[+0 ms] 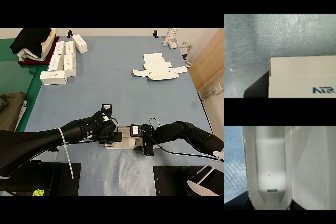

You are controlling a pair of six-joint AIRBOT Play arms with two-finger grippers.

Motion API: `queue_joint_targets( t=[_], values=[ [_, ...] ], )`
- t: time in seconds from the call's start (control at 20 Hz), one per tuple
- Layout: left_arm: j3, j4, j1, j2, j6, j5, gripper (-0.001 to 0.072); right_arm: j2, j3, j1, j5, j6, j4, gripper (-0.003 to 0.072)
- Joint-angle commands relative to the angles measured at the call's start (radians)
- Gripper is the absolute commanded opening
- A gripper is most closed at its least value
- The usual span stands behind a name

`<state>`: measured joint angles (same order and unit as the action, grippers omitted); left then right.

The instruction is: Fold the box.

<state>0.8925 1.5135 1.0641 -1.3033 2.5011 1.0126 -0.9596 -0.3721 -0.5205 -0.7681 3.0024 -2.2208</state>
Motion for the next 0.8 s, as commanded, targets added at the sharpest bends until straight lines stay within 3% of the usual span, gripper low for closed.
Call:
queue_joint_targets(
  t=[0.0, 0.1, 0.15, 0.2, 0.25, 0.45, 0.75],
  values=[
    [0.005, 0.010, 0.008, -0.005, 0.023, 0.010, 0.0014, 0.001, -0.001, 0.000, 0.000, 0.001, 0.000, 0.0515],
    [0.005, 0.008, 0.008, -0.005, 0.013, 0.010, 0.0017, 0.001, -0.001, 0.000, 0.000, 0.001, 0.000, 0.0515],
    [0.005, 0.008, 0.008, -0.005, 0.001, 0.006, 0.0214, 0.001, -0.001, 0.000, 0.000, 0.001, 0.000, 0.0515],
    [0.005, 0.006, 0.008, -0.005, 0.002, 0.000, 0.0575, 0.001, -0.001, 0.000, 0.000, 0.001, 0.000, 0.0515],
    [0.009, 0.006, 0.008, -0.005, 0.002, -0.002, 0.0628, 0.001, -0.001, 0.000, 0.000, 0.001, 0.000, 0.0515],
    [0.058, 0.005, 0.008, 0.002, -0.055, 0.027, 0.0628, 0.001, -0.001, 0.000, 0.000, 0.001, 0.000, 0.0516],
    [0.098, 0.053, 0.006, 0.193, -0.138, 0.277, 0.0627, 0.001, 0.000, 0.000, 0.000, 0.001, 0.000, 0.0515]
  ],
)
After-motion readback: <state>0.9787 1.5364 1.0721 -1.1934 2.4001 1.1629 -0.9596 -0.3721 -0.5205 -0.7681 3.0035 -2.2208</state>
